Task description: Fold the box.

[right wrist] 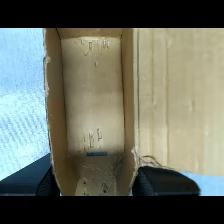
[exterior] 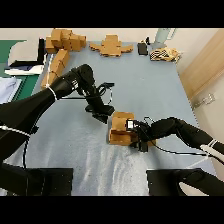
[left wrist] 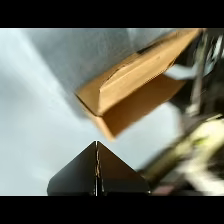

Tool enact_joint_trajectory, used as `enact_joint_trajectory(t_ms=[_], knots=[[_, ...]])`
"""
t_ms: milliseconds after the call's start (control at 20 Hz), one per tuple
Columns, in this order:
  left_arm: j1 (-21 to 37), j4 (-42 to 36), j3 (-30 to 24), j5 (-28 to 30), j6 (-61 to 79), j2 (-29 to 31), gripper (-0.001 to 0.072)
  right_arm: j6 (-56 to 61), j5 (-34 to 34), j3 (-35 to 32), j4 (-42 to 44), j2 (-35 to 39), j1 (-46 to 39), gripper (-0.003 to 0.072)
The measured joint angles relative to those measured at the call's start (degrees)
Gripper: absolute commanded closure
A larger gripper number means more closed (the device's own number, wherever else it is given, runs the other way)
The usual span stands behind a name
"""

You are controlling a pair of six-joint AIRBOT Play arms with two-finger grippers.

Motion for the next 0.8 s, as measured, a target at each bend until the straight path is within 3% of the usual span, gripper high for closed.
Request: enact_joint_trajectory(t_ms=[250,500,550,600,800], knots=[[-5.4,11.1,-3.6,11.7,24.0,0.0,0.0702,0.0,0.0,0.0,0.0,0.0,0.0,0.0177],[-4.8,10.7,-14.7,22.5,42.8,3.3,0.0691,0.0,0.0,0.0,0.0,0.0,0.0,0.0177],[-4.0,8.4,-17.8,24.0,48.1,4.8,0.0301,0.0,0.0,0.0,0.0,0.0,0.0,0.0177],[-3.0,5.4,-21.0,25.7,54.4,6.5,0.0024,0.0,0.0,0.0,0.0,0.0,0.0,0.0177],[-1.1,-7.4,-30.3,29.5,75.4,10.5,0.0002,0.0,0.0,0.0,0.0,0.0,0.0,0.0177]])
